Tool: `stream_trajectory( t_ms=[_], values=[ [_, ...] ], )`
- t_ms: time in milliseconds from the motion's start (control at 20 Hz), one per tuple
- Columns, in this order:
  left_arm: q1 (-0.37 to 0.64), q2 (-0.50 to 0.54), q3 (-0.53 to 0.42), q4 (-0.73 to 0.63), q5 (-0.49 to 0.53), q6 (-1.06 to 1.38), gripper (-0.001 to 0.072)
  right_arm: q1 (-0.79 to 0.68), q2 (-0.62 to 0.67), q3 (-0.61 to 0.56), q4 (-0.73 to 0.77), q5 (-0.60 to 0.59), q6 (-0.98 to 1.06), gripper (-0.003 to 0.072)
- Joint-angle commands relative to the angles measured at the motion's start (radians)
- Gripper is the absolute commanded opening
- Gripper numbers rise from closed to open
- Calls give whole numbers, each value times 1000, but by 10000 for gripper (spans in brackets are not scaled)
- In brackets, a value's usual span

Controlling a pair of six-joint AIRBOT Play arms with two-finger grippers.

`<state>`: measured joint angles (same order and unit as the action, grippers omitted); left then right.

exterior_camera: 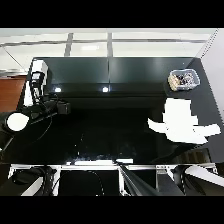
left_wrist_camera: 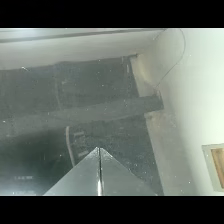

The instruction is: Fold the box and place the chain.

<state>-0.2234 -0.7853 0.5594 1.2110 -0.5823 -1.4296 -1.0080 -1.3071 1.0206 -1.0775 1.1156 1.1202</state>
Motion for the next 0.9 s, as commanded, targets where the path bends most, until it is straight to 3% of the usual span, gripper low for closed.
stream_trajectory(
  t_ms=[0, 150, 350, 400, 600, 650, 850],
  values=[
    [0, 0, 0, 0, 6, 0, 25, 12, -95, 24, -97, 228, -119, 710],
    [0, 0, 0, 0, 6, 0, 26, 12, -114, 24, -171, 247, -132, 710],
    [0, 0, 0, 0, 6, 0, 25, 46, -114, 24, -81, 259, -225, 709],
    [0, 0, 0, 0, 6, 0, 25, 64, -114, 24, -88, 269, -225, 612],
    [0, 0, 0, 0, 6, 0, 25, 122, -113, 24, -109, 313, -224, 95],
    [0, 0, 0, 0, 6, 0, 25, 137, -111, 24, -109, 325, -224, 18],
    [0, 0, 0, 0, 6, 0, 25, 245, -45, 24, -86, 320, -179, 17]
  ],
)
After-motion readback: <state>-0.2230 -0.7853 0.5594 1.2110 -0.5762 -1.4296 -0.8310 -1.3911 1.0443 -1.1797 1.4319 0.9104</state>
